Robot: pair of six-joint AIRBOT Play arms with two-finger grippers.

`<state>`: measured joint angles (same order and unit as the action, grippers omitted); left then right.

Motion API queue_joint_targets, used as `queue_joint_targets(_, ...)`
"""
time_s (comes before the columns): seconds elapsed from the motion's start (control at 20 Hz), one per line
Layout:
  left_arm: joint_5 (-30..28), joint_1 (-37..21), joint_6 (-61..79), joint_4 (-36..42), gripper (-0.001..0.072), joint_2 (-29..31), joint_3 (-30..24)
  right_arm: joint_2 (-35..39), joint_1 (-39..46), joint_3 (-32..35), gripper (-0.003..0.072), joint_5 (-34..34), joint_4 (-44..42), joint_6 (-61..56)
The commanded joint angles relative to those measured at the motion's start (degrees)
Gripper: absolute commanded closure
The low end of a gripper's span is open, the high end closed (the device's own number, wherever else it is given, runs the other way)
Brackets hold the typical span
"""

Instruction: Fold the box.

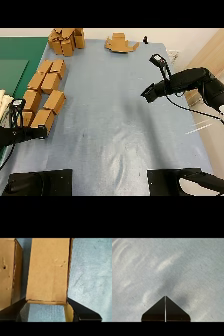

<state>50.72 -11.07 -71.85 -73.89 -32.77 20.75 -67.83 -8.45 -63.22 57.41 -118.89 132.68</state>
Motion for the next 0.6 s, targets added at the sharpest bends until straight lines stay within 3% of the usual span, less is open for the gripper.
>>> queue_joint_targets(0.0,-0.72,0.0,2.67,0.46,0.0528,-0.76,-0.07,0.04,0.02,0.02,0.0682,0.11,-0.02,-0.02)
queue_joint_targets(0.05,-0.92,-0.02,2.91,0.46,0.029,-0.76,-0.04,0.02,0.02,0.02,0.0682,0.09,-0.04,-0.02)
queue_joint_targets(0.1,-0.9,-0.04,2.93,0.44,0.0216,-0.76,0.02,0.04,0.02,0.02,0.0682,0.09,-0.02,-0.04)
queue_joint_targets(0.2,-0.76,-0.04,3.65,0.39,0.0198,-0.74,0.07,0.02,0.02,0.02,0.0682,0.09,-0.02,-0.02)
queue_joint_targets(0.25,-0.83,-0.04,3.72,0.2,0.0025,-0.74,0.07,0.02,0.02,0.02,0.0682,0.09,-0.02,-0.02)
queue_joint_targets(0.55,0.42,-0.04,3.76,-1.6,0.0008,-0.66,1.2,-0.02,0.02,0.02,0.0682,0.13,-0.02,-0.04)
